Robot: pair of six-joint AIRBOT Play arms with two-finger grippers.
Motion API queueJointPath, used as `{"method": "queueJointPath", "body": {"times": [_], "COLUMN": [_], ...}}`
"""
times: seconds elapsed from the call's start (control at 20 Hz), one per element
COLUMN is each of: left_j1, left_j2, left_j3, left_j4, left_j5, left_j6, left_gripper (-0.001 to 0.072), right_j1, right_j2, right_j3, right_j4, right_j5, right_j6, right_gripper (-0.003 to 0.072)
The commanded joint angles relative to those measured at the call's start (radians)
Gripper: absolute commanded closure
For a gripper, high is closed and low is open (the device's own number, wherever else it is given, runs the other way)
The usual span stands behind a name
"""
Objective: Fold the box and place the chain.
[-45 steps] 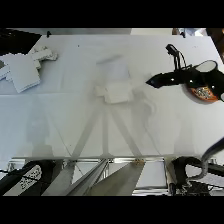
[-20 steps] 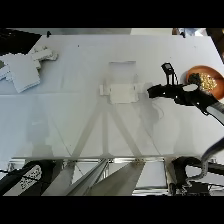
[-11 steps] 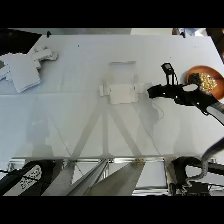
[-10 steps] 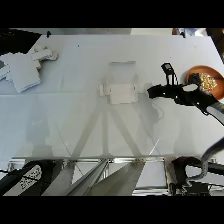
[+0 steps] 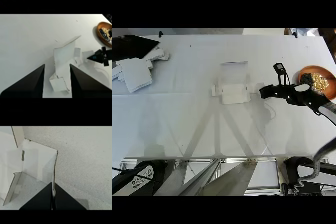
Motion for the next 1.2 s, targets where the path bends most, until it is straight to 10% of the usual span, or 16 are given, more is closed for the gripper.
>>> {"method": "queueJointPath", "body": {"times": [0.0, 0.1, 0.4, 0.5, 1.15], "left_j1": [-0.103, -0.18, -0.394, -0.436, -0.518], "left_j2": [-0.106, -0.212, -0.549, -0.62, -0.876], "left_j3": [0.018, 0.084, 0.414, 0.456, 0.662], "left_j4": [0.01, 0.053, 0.386, 0.391, 0.392], "left_j5": [-0.03, -0.047, -0.095, -0.05, 0.053], "left_j6": [0.05, 0.047, -0.101, -0.119, -0.189], "left_gripper": [0.0324, 0.0163, 0.0158, 0.0041, 0.0042], "right_j1": [0.001, 0.001, 0.001, 0.001, 0.001], "right_j2": [0.0, 0.0, 0.0, 0.0, 0.0], "right_j3": [0.0, 0.0, 0.0, 0.0, 0.0], "right_j4": [0.0, 0.0, 0.0, -0.001, -0.002], "right_j5": [0.0, 0.0, 0.0, 0.0, 0.0], "right_j6": [0.0, 0.0, 0.0, 0.0, 0.0], "right_gripper": [0.0679, 0.0679, 0.0679, 0.0679, 0.0679]}}
